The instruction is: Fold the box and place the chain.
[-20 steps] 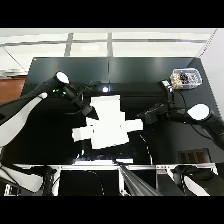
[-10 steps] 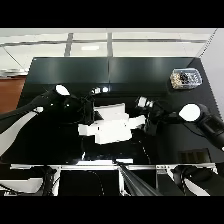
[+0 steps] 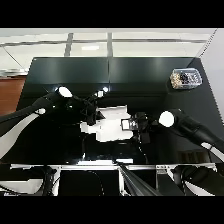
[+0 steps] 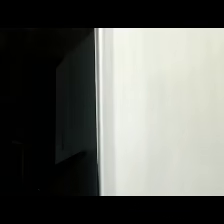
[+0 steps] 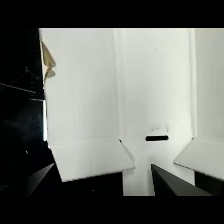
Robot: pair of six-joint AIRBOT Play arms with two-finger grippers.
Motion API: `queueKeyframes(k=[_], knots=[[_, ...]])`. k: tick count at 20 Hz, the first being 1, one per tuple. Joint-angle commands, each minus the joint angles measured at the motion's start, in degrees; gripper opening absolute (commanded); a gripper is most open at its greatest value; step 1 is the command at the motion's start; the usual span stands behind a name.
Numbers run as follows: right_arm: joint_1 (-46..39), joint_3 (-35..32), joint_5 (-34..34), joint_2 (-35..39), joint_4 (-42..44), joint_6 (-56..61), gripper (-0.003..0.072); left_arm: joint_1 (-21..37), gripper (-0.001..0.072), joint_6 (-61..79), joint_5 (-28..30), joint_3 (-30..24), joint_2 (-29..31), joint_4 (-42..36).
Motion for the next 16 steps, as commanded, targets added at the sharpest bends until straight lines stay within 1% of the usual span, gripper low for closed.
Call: queueKeyframes(k=[1, 4, 7, 9, 12, 14, 16], knots=[[2.8, 0.0, -2.3, -2.9, 1.7, -1.9, 0.0698, 0.0, 0.0026, 0.3, -0.3, 0.0, 0.0, 0.4], [4.2, 0.0, -6.4, -3.1, 3.5, -1.9, 0.0698, 0.0, 0.0026, 0.3, -0.9, 0.0, 0.0, 0.4], [4.0, 0.0, -6.4, -2.3, 4.0, -1.7, 0.0698, 0.0, 0.0026, 0.3, -1.0, 0.0, 0.0, 0.4], [2.7, 0.0, -7.8, -0.3, 4.1, -1.7, 0.0698, 0.0, 0.0026, 0.3, -1.0, 0.0, 0.0, 0.4], [-1.4, 0.9, -6.5, 0.6, 7.4, -1.8, 0.0698, 0.0, 0.0026, 0.3, -1.7, 0.0, 0.0, 0.4], [-3.1, 1.2, -8.9, 0.6, 8.4, -2.4, 0.0698, 0.0, 0.0026, 0.1, -3.3, 0.8, 0.0, 1.6], [-4.2, 1.2, -10.6, 0.6, 12.4, -4.8, 0.0698, -0.1, 0.0025, -0.3, -4.3, 1.7, 0.0, 3.0]])
